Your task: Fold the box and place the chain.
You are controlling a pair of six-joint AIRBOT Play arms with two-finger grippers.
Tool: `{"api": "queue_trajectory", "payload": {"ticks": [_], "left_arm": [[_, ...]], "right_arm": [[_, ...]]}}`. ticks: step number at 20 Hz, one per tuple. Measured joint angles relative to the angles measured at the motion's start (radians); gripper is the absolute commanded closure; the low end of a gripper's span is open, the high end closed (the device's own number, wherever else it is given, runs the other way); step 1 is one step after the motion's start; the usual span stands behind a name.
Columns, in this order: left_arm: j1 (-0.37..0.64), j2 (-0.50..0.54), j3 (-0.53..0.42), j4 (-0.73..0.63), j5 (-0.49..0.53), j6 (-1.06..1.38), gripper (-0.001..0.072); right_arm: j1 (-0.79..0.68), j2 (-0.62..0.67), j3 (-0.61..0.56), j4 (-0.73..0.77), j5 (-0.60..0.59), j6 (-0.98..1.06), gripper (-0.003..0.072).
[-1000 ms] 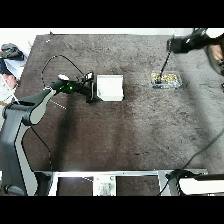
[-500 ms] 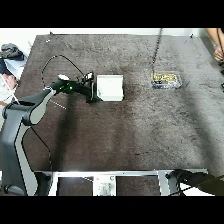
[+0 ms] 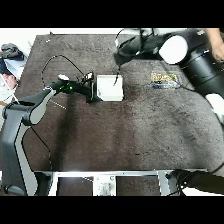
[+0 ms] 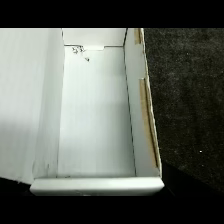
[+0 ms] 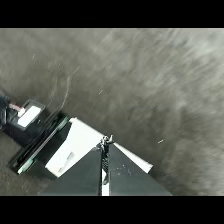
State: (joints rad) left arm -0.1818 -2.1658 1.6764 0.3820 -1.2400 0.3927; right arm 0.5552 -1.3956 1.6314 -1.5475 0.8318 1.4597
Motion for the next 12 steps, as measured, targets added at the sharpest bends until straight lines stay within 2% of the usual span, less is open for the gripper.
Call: {"api": "queue_trajectory", "payload": {"ticks": [3,4,5,9,12], "left_arm": [[0.000,0.000,0.000,0.000,0.000,0.000,0.0195],[0.000,0.000,0.000,0.000,0.000,0.000,0.0195],[0.000,0.000,0.000,0.000,0.000,0.000,0.0195],[0.000,0.000,0.000,0.000,0.000,0.000,0.0195],[0.000,0.000,0.000,0.000,0.000,0.000,0.0195]], "right_arm": [[0.008,-0.058,-0.060,0.007,-0.046,0.015,0.0673],[0.010,-0.079,-0.076,0.013,-0.058,0.020,0.0509],[0.012,-0.099,-0.090,0.014,-0.065,0.026,0.0380],[-0.014,-0.143,-0.115,-0.010,-0.069,0.045,0.0391],[-0.108,-0.131,-0.162,-0.027,-0.033,0.078,0.0390]]}}
